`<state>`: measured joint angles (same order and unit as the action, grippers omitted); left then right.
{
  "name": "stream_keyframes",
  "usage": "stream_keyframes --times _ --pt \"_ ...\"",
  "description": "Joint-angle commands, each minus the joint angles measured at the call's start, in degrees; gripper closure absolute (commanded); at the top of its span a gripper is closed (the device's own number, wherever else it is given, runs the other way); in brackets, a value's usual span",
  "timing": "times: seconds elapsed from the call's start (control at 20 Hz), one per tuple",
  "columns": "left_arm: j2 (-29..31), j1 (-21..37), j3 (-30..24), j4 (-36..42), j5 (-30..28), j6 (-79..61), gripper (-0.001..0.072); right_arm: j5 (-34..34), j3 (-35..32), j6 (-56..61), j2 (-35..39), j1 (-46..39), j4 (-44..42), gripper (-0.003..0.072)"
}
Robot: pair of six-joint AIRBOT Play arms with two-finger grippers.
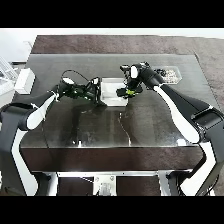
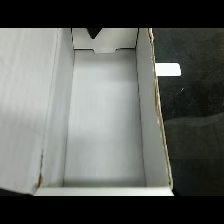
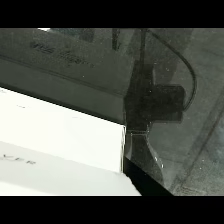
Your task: Fold the box and place the chain.
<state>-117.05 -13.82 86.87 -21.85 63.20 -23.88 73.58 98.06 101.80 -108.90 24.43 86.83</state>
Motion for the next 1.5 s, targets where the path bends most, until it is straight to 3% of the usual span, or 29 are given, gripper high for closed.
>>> stream_keyframes --times 0.0,0.1,0.2,0.25,0.85,1.45 --pt "0.02 0.04 0.02 0.0 -0.2 -0.15 0.0238 1.73 0.83 -0.17 -0.46 0.2 -0.13 0.0676" --pt "0.02 0.04 0.02 0.0 -0.24 -0.15 0.0237 2.12 2.19 -0.09 -0.46 0.2 0.26 0.0666" --pt "0.02 0.04 0.02 -0.02 -0.31 -0.15 0.0237 2.38 3.96 0.07 -0.46 0.13 0.26 0.0401" --pt "0.02 0.04 0.02 -0.02 -0.33 -0.15 0.0238 2.73 4.87 0.02 -0.46 0.13 0.42 0.0383" --pt "0.02 0.04 0.02 -0.02 -0.44 -0.15 0.0238 6.03 9.01 0.04 4.02 -0.66 4.02 0.0383" --pt "0.02 0.04 0.02 -0.02 -0.57 -0.13 0.0238 6.14 5.77 1.53 0.09 -0.37 0.2 0.0384"
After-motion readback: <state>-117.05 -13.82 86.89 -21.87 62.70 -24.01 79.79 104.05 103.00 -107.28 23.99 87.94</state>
